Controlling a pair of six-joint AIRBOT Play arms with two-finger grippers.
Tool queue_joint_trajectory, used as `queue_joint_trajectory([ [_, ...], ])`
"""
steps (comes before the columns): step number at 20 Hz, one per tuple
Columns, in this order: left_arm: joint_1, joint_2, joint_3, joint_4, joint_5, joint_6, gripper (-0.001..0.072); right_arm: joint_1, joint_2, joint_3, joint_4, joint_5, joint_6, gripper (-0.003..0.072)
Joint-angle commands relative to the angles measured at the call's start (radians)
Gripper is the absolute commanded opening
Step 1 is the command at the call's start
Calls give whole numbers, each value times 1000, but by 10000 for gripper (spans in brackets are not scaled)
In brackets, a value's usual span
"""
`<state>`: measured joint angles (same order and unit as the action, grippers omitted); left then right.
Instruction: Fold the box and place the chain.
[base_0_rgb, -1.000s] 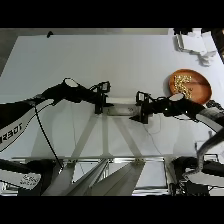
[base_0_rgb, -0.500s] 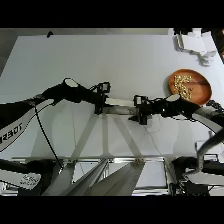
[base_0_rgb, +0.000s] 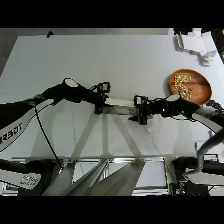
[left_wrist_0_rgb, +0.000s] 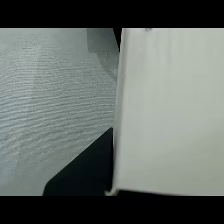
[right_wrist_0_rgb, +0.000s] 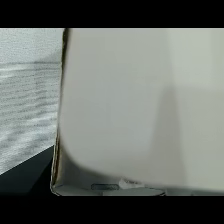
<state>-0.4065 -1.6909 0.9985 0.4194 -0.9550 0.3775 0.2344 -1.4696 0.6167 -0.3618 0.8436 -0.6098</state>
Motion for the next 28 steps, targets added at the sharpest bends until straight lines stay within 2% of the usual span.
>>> queue_joint_trajectory([
  [1, 0, 0, -1, 0, 1, 0, 6, 1, 0, 0, -1, 7, 0, 401],
  [14, 0, -1, -1, -29, -3, 0, 8, 1, 0, 0, -1, 7, 0, 401],
  [15, 0, -1, -1, -29, -2, 0, 57, 1, 0, 0, -1, 7, 0, 401],
  [16, 0, -1, -1, -29, -2, 0, 147, 1, 0, 0, -1, 7, 0, 401],
  [17, 2, 0, -1, -29, -3, 0, 304, 1, 0, 0, -1, 7, 0, 401],
  [18, 3, 4, -1, -26, -2, 0, 409, 1, 0, 0, -1, 7, 0, 401],
  [19, 7, 13, -1, -7, -3, -1, 442, 1, 0, 0, -1, 7, 0, 401],
  [24, 107, 124, -1, 122, -51, -102, 442, 1, 0, 0, -1, 7, 0, 401],
  [28, 197, 237, -1, 354, -187, -247, 438, 1, 0, 0, -1, 7, 0, 401],
])
